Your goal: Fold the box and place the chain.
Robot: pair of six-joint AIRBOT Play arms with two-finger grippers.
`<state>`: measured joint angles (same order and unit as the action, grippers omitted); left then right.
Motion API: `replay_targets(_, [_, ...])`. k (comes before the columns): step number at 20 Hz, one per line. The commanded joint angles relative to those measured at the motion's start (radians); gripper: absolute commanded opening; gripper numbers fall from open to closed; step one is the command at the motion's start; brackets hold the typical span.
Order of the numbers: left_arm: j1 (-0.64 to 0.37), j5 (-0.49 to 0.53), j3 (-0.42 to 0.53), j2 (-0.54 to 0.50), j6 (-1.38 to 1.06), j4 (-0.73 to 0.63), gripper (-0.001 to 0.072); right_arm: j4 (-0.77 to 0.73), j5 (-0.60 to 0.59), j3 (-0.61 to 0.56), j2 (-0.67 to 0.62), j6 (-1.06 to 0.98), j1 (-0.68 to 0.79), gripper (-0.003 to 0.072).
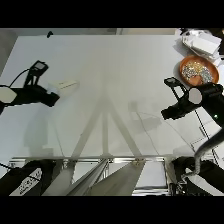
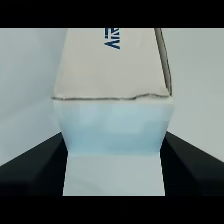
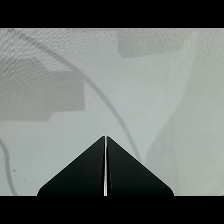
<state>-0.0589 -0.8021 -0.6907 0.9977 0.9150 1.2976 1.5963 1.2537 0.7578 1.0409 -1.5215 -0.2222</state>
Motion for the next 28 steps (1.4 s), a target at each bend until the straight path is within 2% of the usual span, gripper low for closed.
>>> replay_targets(1, [-0.185, -0.042, 0.050, -0.015, 0.062, 0.072, 0.0003, 0.000, -0.001, 0.001, -0.001, 0.000, 0.000, 0.0018])
replay_targets(5, [-0.288, -0.071, 0.136, -0.014, 0.062, 0.090, 0.0004, 0.000, -0.001, 0.001, -0.001, 0.000, 0.000, 0.0018])
replay_targets(8, [-0.312, -0.133, 0.191, -0.014, 0.058, 0.186, 0.0009, 0.000, -0.001, 0.001, -0.001, 0.000, 0.000, 0.0018])
replay_targets(9, [-0.312, -0.144, 0.206, -0.014, 0.057, 0.212, 0.0048, 0.000, -0.001, 0.001, -0.001, 0.000, 0.000, 0.0018])
replay_targets(10, [-0.312, -0.153, 0.214, -0.015, 0.053, 0.218, 0.0125, 0.000, -0.002, 0.001, -0.001, 0.000, 0.000, 0.0018])
replay_targets(11, [-0.309, -0.152, 0.214, -0.018, 0.053, 0.218, 0.0268, 0.000, -0.001, 0.001, -0.001, 0.000, 0.000, 0.0018])
replay_targets(13, [-0.309, -0.148, 0.214, -0.037, 0.050, 0.215, 0.0640, 0.000, -0.001, 0.001, -0.001, 0.000, 0.000, 0.0018])
replay_targets(14, [-0.309, -0.148, 0.213, -0.054, 0.050, 0.220, 0.0694, 0.000, -0.001, 0.001, -0.001, 0.000, 0.000, 0.0018])
replay_targets(19, [-0.290, -0.164, 0.213, -0.174, 0.009, 0.218, 0.0696, 0.000, -0.001, 0.001, -0.001, 0.000, 0.000, 0.0018])
replay_targets(24, [-0.182, -0.204, 0.213, -0.374, 0.009, 0.218, 0.0696, 0.000, -0.002, 0.001, -0.001, 0.000, 0.000, 0.0018])
replay_targets(28, [-0.171, -0.240, 0.213, -0.497, 0.065, 0.217, 0.0695, 0.000, -0.001, 0.001, -0.001, 0.000, 0.000, 0.0018])
